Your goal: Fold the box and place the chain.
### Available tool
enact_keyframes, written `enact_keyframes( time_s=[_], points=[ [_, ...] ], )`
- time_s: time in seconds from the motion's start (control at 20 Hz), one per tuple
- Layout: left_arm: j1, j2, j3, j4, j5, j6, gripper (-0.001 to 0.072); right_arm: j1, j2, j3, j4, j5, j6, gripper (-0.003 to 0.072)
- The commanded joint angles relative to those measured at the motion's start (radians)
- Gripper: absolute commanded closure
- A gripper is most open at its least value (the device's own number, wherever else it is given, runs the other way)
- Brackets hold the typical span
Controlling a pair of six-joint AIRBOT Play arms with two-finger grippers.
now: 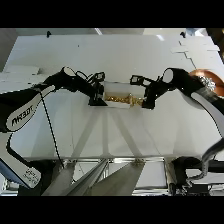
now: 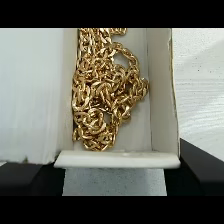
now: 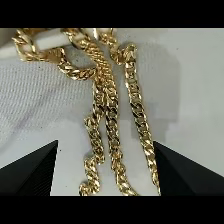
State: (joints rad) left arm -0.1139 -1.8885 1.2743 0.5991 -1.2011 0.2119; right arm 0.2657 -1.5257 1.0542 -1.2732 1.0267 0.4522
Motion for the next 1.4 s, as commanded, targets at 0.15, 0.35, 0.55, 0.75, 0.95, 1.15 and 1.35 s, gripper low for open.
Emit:
enact_keyframes(
  time_s=[0.15, 0.35, 0.55, 0.75, 0.95, 1.15, 1.35],
  points=[
    [0.000, 0.000, 0.000, 0.000, 0.000, 0.000, 0.0394, 0.003, -0.077, -0.009, -0.007, -0.040, -0.005, 0.0291],
    [0.000, 0.000, 0.000, 0.000, 0.000, 0.000, 0.0394, 0.003, -0.077, -0.009, -0.006, 0.055, -0.004, 0.0673],
    [0.000, 0.000, 0.000, 0.000, 0.000, 0.000, 0.0394, 0.003, -0.047, -0.009, -0.002, 0.089, 0.116, 0.0675],
    [0.000, 0.000, 0.000, 0.000, 0.000, 0.000, 0.0394, 0.003, 0.070, -0.009, 0.068, 0.015, 0.151, 0.0675],
    [0.000, 0.000, 0.000, 0.000, 0.000, 0.000, 0.0394, 0.003, 0.181, -0.009, 0.263, -0.114, 0.153, 0.0675],
    [0.000, 0.000, 0.000, 0.000, 0.000, 0.000, 0.0394, 0.014, 0.199, -0.008, 0.558, -0.134, 0.082, 0.0675],
    [0.000, 0.000, 0.000, 0.000, 0.000, 0.000, 0.0394, 0.075, 0.199, -0.008, 0.622, -0.208, 0.013, 0.0674]
  ],
)
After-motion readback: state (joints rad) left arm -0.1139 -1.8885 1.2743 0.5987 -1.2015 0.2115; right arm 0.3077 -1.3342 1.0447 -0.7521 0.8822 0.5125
